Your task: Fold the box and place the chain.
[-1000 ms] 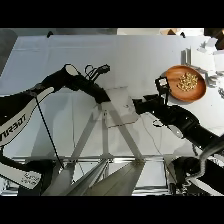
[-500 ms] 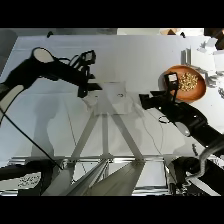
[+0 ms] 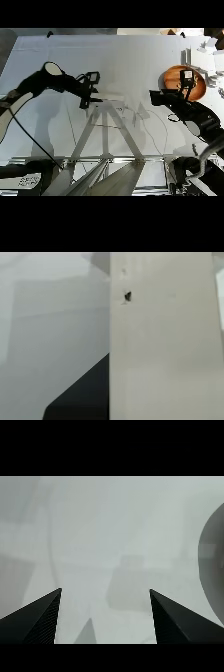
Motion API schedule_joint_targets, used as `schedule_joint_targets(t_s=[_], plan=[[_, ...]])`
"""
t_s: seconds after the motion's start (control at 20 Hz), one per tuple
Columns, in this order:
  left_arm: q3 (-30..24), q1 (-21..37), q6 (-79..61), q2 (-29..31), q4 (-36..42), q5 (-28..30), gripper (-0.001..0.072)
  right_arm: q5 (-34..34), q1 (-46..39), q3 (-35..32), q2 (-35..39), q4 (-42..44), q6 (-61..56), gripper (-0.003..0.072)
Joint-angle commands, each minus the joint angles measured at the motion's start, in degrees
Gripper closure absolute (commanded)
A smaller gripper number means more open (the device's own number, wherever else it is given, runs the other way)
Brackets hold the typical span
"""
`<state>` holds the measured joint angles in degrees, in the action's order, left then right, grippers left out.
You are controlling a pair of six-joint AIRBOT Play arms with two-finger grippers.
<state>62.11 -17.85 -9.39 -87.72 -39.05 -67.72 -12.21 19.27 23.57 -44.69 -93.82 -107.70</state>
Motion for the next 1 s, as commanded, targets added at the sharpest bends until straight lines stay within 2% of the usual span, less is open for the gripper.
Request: schedule_joint_targets(t_s=[0.0, 0.15, 0.3, 0.7, 0.8, 0.95], plan=[[-1.03, -2.12, -1.33, -4.52, 3.98, 5.57, 0.0707, -0.87, -0.24, 0.07, 0.26, 0.02, 0.0, 0.0081], [-1.03, -2.97, -1.33, -5.79, 4.31, 9.42, 0.0707, -0.9, -0.24, 0.07, 0.26, 0.02, -0.02, 0.0081], [-1.03, -2.97, -1.31, -5.97, 4.79, 10.56, 0.0707, -0.87, -0.24, 0.07, 0.26, 0.02, -0.02, 0.0082], [-1.03, -2.97, -1.03, -6.01, 4.48, 10.47, 0.0705, -0.79, -0.24, 0.07, 0.26, 0.02, 0.0, 0.0082], [-1.03, -2.97, -1.05, -6.01, 4.55, 10.47, 0.0704, -0.63, -0.22, 0.07, 0.28, 0.04, 0.0, 0.0117], [-1.03, -2.97, -1.05, -6.01, 4.55, 10.49, 0.0704, -0.98, 0.85, 0.35, 0.92, 0.11, 0.7, 0.0122]])
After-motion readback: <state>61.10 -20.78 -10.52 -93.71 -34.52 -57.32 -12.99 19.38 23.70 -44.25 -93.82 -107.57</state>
